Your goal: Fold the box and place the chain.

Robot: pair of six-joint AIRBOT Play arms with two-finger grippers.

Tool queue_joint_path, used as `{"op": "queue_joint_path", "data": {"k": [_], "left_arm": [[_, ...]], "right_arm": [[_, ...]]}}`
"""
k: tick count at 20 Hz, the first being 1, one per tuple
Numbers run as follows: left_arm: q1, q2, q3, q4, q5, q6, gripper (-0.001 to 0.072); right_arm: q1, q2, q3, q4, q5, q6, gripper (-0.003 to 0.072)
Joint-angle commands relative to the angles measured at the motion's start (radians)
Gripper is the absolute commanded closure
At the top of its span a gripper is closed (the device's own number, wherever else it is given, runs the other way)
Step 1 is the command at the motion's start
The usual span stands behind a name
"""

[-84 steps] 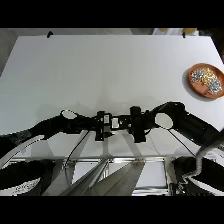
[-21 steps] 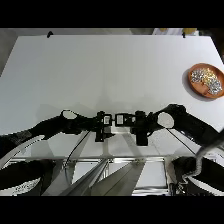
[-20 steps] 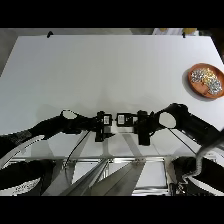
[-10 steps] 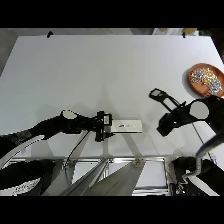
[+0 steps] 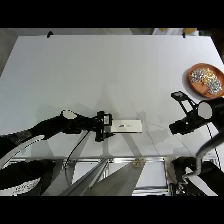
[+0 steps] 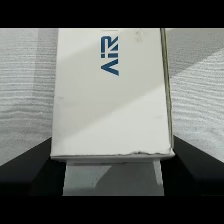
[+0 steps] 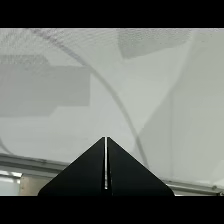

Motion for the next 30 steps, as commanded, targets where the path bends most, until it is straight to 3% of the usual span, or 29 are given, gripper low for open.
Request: {"op": "queue_joint_path", "data": {"k": [1, 18, 20, 22, 25, 30], "left_arm": [[0.0, 0.0, 0.0, 0.0, 0.0, 0.0, 0.0438], [0.0, 0.002, 0.0, 0.0, 0.0, 0.0, 0.0439], [0.019, 0.046, 0.0, 0.001, 0.006, -0.011, 0.0439], [0.073, 0.146, 0.0, 0.001, 0.031, -0.084, 0.0439], [0.21, 0.33, 0.0, 0.024, 0.151, -0.225, 0.0438], [0.559, 0.555, 0.0, 0.147, 0.389, -0.616, 0.0438]], "right_arm": [[-0.006, 0.001, -0.002, -0.004, 0.006, 0.017, 0.0671], [-0.006, 0.001, -0.002, -0.005, 0.008, 0.017, 0.0671], [-0.006, 0.001, -0.002, -0.005, 0.009, 0.017, 0.0671], [-0.006, 0.001, -0.002, -0.005, 0.009, 0.017, 0.0671], [-0.006, 0.001, -0.002, -0.005, 0.009, 0.017, 0.0671], [-0.006, 0.001, -0.002, -0.005, 0.009, 0.017, 0.0671]]}}
